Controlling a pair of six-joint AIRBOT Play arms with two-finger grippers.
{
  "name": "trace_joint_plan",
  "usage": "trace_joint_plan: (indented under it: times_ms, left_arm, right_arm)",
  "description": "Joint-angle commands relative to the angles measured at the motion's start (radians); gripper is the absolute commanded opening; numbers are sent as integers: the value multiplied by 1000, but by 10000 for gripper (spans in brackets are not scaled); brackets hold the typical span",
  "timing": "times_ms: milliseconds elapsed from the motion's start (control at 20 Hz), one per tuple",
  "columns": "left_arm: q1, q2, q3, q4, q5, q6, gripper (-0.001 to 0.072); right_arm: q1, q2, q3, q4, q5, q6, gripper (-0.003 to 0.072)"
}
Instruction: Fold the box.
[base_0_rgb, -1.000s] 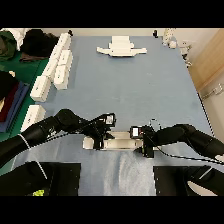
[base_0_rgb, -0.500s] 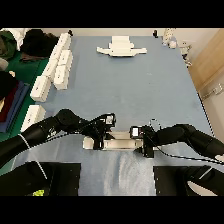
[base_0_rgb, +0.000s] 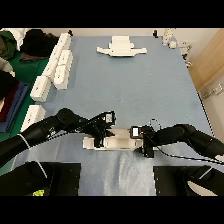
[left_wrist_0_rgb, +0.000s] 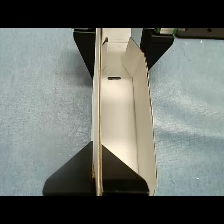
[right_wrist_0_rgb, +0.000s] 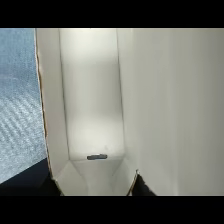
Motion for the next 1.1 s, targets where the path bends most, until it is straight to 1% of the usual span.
trace_joint_plan:
  times_ms: [0, 50, 100, 150, 250, 350, 450, 500, 600, 650, 750, 800, 850, 900, 950, 1000, 1050]
  left_arm:
    - [0, 0, 1, 4, 4, -2, 19]
    - [0, 0, 1, 4, 4, -2, 23]
    - [0, 0, 1, 4, 5, -1, 204]
    - [0, 0, 1, 3, 7, -2, 348]
    - [0, 2, 1, 5, 16, -2, 349]
    - [10, 24, 1, 33, 23, -23, 357]
    - [48, 89, 1, 145, 6, -178, 357]
    - [75, 136, 1, 238, -30, -295, 357]
    - [126, 237, 1, 396, -159, -532, 355]
    - [142, 281, 1, 431, -230, -631, 355]
    - [146, 343, 1, 410, -359, -798, 353]
    - [132, 356, 1, 364, -406, -860, 272]
    - [113, 356, 1, 318, -446, -869, 113]
    - [84, 349, 1, 273, -466, -870, 46]
    - [53, 336, 1, 222, -461, -888, 45]
    - [19, 313, 1, 158, -441, -895, 17]
    - [-10, 284, 1, 100, -410, -895, 17]
  right_arm:
    - [1, -1, 0, 0, 0, 0, 507]
    - [1, -1, 0, 0, 0, 0, 507]
    - [1, -1, 0, 0, 0, 0, 507]
    - [1, -1, 0, 0, 0, 0, 507]
    - [1, -1, 0, 0, 0, 0, 507]
    - [1, -1, 0, 0, 0, 0, 507]
    - [1, -1, 0, 0, 0, 0, 507]
    - [1, -1, 0, 0, 0, 0, 507]
    - [1, -1, 0, 0, 0, 0, 508]
    - [1, -1, 0, 0, 0, 0, 507]
    - [1, -1, 0, 0, 0, 0, 507]
    - [1, -1, 0, 0, 0, 0, 507]
    - [1, -1, 0, 0, 0, 0, 507]
    - [1, -1, 0, 0, 0, 0, 507]
    - [1, -1, 0, 0, 0, 0, 507]
    - [1, -1, 0, 0, 0, 0, 507]
    - [1, -1, 0, 0, 0, 0, 507]
